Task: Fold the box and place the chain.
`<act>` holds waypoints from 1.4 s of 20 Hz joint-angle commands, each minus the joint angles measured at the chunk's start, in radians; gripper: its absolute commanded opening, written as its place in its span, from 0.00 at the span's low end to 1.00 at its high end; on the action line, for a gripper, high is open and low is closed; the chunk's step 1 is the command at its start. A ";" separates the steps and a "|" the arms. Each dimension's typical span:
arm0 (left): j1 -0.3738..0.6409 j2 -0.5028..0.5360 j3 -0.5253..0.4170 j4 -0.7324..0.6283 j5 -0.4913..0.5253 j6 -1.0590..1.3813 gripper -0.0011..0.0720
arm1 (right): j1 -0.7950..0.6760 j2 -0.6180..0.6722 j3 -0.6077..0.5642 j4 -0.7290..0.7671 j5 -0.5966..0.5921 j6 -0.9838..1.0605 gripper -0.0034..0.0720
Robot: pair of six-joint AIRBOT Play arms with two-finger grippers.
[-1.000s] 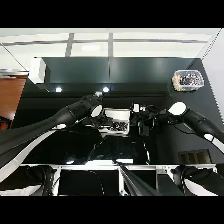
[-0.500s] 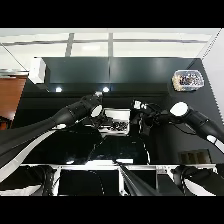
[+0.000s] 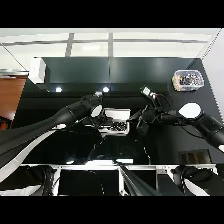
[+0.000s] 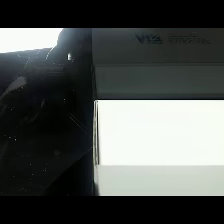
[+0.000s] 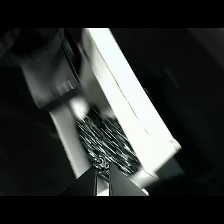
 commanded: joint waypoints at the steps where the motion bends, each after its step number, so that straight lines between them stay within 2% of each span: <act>1: 0.001 -0.001 0.001 0.000 0.001 0.000 0.05 | 0.040 0.008 0.000 0.070 -0.028 0.108 0.28; 2: 0.001 -0.001 0.001 0.000 0.001 0.000 0.05 | 0.040 0.008 0.000 0.047 -0.028 0.122 0.42; 4: 0.001 -0.001 0.001 0.000 0.002 0.000 0.05 | -0.003 0.018 0.001 -0.048 -0.014 0.185 0.42; 8: 0.000 -0.001 0.001 -0.001 0.001 0.000 0.05 | -0.182 0.076 0.001 -0.314 0.047 0.269 0.42; 12: 0.001 0.000 0.001 -0.004 -0.027 0.003 0.05 | -0.306 0.078 0.000 -0.279 0.114 0.272 0.42; 18: 0.011 0.008 0.009 -0.023 -0.023 -0.004 0.05 | -0.309 0.078 0.000 -0.282 0.154 0.272 0.42; 19: 0.011 0.012 0.019 -0.022 -0.023 -0.004 0.09 | -0.309 0.078 0.000 -0.288 0.156 0.272 0.42; 20: 0.011 0.015 0.034 -0.016 -0.022 -0.004 0.24 | -0.309 0.078 0.000 -0.295 0.154 0.272 0.42; 22: 0.011 0.021 0.072 0.016 -0.045 -0.004 0.62 | -0.309 0.078 0.000 -0.298 0.155 0.272 0.42; 24: 0.011 0.042 0.092 0.031 -0.069 0.015 0.78 | -0.309 0.078 0.000 -0.299 0.156 0.272 0.42; 27: 0.006 0.133 0.088 0.059 -0.112 0.200 0.79 | -0.309 0.078 0.000 -0.299 0.155 0.275 0.42; 28: 0.008 0.187 0.071 0.063 -0.095 0.291 0.79 | -0.309 0.078 0.000 -0.299 0.153 0.275 0.42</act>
